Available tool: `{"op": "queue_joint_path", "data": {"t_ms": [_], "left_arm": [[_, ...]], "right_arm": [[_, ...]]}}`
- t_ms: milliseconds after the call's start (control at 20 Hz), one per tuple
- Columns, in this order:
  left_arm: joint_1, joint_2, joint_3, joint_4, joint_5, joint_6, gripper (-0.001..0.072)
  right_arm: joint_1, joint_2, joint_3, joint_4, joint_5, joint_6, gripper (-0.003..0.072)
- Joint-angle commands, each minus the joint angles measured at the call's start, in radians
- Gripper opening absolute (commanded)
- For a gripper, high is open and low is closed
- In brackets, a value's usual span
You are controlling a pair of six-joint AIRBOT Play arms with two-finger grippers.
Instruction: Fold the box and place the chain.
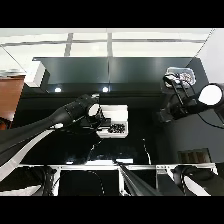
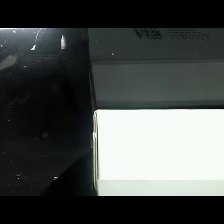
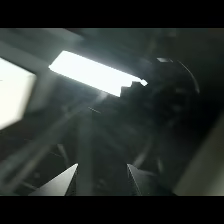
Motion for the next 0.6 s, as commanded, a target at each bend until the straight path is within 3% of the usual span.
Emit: {"op": "queue_joint_path", "data": {"t_ms": [0, 200, 250, 300, 350, 550], "left_arm": [[0.002, 0.000, 0.000, -0.024, 0.000, 0.000, 0.0028], [0.008, 0.000, 0.002, -0.045, -0.011, 0.000, 0.0033], [0.008, 0.000, 0.006, -0.051, -0.011, 0.000, 0.0121], [0.005, 0.003, 0.018, -0.051, -0.014, 0.000, 0.0330], [0.005, 0.008, 0.032, -0.050, -0.020, 0.000, 0.0459], [-0.006, 0.119, 0.071, 0.022, -0.039, 0.093, 0.0489]], "right_arm": [[-0.053, 0.015, -0.044, -0.031, 0.012, 0.002, 0.0379], [-0.052, 0.015, -0.077, 0.039, -0.016, -0.006, 0.0379], [-0.052, 0.015, -0.077, 0.037, -0.017, -0.006, 0.0379], [-0.052, 0.015, -0.077, 0.036, -0.024, -0.006, 0.0379], [-0.052, 0.015, -0.077, 0.036, -0.029, -0.006, 0.0379], [-0.052, 0.015, -0.077, 0.037, -0.034, -0.006, 0.0379]]}}
